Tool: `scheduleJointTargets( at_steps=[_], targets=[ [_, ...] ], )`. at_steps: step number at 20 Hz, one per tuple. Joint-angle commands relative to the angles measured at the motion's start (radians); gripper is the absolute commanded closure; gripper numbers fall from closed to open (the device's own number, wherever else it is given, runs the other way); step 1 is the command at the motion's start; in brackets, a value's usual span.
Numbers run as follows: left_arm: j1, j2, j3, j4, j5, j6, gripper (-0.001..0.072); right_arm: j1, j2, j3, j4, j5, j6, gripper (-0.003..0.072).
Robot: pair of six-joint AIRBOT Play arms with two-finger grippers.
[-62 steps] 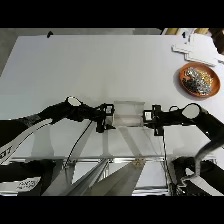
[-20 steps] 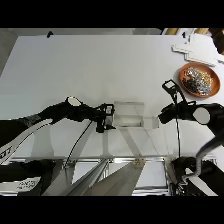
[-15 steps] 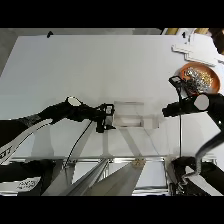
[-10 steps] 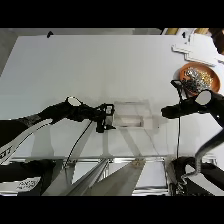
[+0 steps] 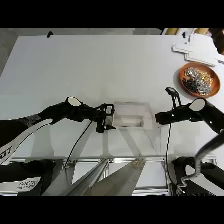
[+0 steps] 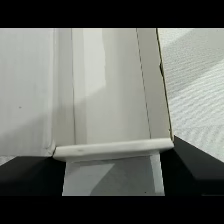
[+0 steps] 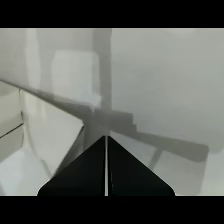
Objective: Fold the box and place the chain.
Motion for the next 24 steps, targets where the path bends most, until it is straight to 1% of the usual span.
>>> scheduleJointTargets(
  at_steps=[1, 4, 6, 7, 8, 9, 12, 13, 15, 20, 21, 23, 24],
  targets=[
    [0.0, 0.0, 0.0, 0.0, 0.0, 0.0, 0.0505, 0.062, -0.001, -0.02, 0.057, -0.024, -0.014, 0.0668],
    [0.0, 0.0, 0.0, 0.0, 0.0, 0.0, 0.0505, 0.081, 0.041, -0.019, 0.092, -0.021, -0.019, 0.0664],
    [0.0, 0.0, 0.0, 0.0, 0.0, 0.0, 0.0505, 0.081, 0.093, -0.019, 0.092, -0.014, -0.018, 0.0587],
    [0.0, 0.0, 0.0, 0.0, 0.0, 0.0, 0.0505, 0.081, 0.116, -0.019, 0.098, -0.003, -0.019, 0.0564],
    [0.0, 0.0, 0.0, 0.0, 0.0, 0.0, 0.0505, 0.081, 0.132, -0.019, 0.116, 0.008, -0.019, 0.0558],
    [0.0, 0.0, 0.0, 0.0, 0.0, 0.0, 0.0505, 0.081, 0.138, -0.019, 0.145, 0.013, -0.025, 0.0512],
    [0.0, 0.0, 0.0, 0.0, 0.0, 0.0, 0.0505, 0.081, 0.138, -0.02, 0.259, 0.028, -0.085, 0.05],
    [0.0, 0.0, 0.0, 0.0, 0.0, 0.0, 0.0505, 0.081, 0.138, -0.02, 0.282, 0.037, -0.099, 0.0482],
    [0.0, 0.0, 0.0, 0.0, 0.0, 0.0, 0.0505, 0.081, 0.138, -0.02, 0.28, 0.053, -0.098, 0.0408],
    [0.0, 0.0, 0.0, 0.0, 0.0, 0.0, 0.0505, 0.081, 0.138, -0.025, 0.282, 0.073, -0.098, 0.0398],
    [0.0, 0.0, 0.0, 0.0, 0.0, 0.0, 0.0505, 0.081, 0.138, -0.025, 0.283, 0.083, -0.098, 0.0361],
    [0.0, 0.0, 0.0, 0.0, 0.0, 0.0, 0.0505, 0.096, 0.138, -0.025, 0.278, 0.079, -0.097, 0.0315],
    [0.0, 0.0, 0.0, 0.0, 0.0, 0.0, 0.0505, 0.12, 0.138, -0.025, 0.278, 0.066, -0.097, 0.0259]
  ],
)
